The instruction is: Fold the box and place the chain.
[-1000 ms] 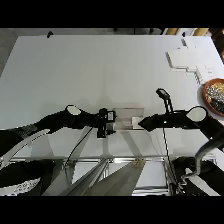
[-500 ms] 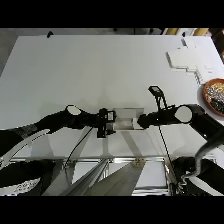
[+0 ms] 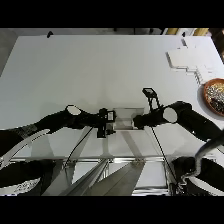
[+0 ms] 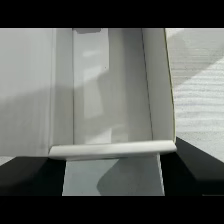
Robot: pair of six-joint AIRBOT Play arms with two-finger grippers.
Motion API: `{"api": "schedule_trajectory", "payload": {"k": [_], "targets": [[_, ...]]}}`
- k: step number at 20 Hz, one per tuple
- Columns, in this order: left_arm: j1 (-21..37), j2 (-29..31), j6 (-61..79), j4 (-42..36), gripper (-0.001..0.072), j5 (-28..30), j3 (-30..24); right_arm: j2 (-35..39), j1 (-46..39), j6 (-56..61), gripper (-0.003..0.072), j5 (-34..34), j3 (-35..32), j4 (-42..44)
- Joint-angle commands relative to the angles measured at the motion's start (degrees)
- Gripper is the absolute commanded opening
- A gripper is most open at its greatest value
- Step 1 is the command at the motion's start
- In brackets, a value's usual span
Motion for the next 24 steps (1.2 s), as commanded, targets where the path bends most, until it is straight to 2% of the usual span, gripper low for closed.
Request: {"api": "schedule_trajectory", "payload": {"k": [1, 3, 12, 16, 20, 24], "targets": [[0.0, 0.0, 0.0, 0.0, 0.0275, 0.0, 0.0, -2.4, 2.4, 9.0, 0.0353, 0.6, 1.9, -5.1], [0.0, 0.0, 0.0, 0.0, 0.0275, 0.0, 0.0, -3.4, 2.7, 12.3, 0.0311, 2.0, 2.6, -7.0], [0.0, 0.0, 0.0, 0.0, 0.0275, 0.0, 0.0, -5.7, 2.7, 13.7, 0.0311, 3.1, 3.0, -9.0], [0.0, 0.0, 0.0, 0.0, 0.0275, 0.0, 0.0, -5.7, 2.7, 13.7, 0.0311, 2.4, 3.0, -9.0], [0.0, 0.0, 0.0, 0.0, 0.0275, 0.0, 0.0, -5.7, 4.3, 13.6, 0.0308, -1.2, 3.0, -9.6], [0.0, 0.0, 0.0, 0.0, 0.0275, 0.0, 0.0, -5.8, 7.0, 13.7, 0.0255, -1.6, 3.0, -13.0]]}}
